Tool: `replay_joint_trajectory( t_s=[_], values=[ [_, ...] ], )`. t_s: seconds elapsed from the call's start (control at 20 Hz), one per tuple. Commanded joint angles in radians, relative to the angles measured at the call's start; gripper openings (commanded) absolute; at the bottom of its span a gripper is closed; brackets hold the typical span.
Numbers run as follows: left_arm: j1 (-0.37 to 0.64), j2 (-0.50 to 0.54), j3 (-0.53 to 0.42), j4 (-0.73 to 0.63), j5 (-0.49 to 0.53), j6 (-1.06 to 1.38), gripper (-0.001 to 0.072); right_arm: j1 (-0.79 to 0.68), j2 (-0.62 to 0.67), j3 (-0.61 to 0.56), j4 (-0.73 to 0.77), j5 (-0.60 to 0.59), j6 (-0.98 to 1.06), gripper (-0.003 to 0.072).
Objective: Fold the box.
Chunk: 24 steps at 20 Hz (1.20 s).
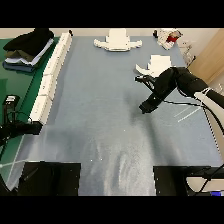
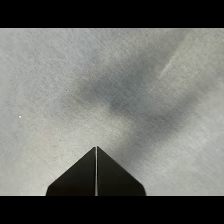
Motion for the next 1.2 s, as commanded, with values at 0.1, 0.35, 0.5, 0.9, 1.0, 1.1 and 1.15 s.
replay_joint_trajectory(
  t_s=[0.1, 0.35, 0.5, 0.9, 1.0, 1.1, 1.15],
  values=[
    [-0.002, 0.290, 0.034, -0.087, -0.311, -0.168, 0.0282, 0.000, 0.000, 0.001, 0.000, 0.000, 0.000, 0.0003],
    [-0.123, 0.288, 0.145, -0.264, -0.308, -0.235, 0.0013, 0.000, 0.000, 0.001, 0.000, 0.000, 0.000, 0.0002],
    [-0.246, 0.116, 0.245, -0.265, -0.296, -0.281, 0.0013, 0.000, 0.000, 0.001, 0.000, 0.000, 0.000, 0.0002],
    [-0.776, -0.436, 0.524, -0.256, -0.122, -0.294, 0.0013, 0.000, 0.000, 0.001, 0.000, 0.000, 0.000, 0.0002],
    [-0.911, -0.520, 0.539, -0.246, -0.094, -0.287, 0.0013, 0.000, 0.000, 0.001, 0.000, 0.000, 0.000, 0.0003],
    [-1.008, -0.584, 0.538, -0.245, -0.087, -0.286, 0.0013, 0.000, 0.000, 0.001, 0.000, 0.000, 0.000, 0.0002],
    [-1.048, -0.615, 0.538, -0.245, -0.080, -0.287, 0.0014, 0.000, 0.000, 0.001, 0.000, 0.000, 0.000, 0.0003]
  ],
)
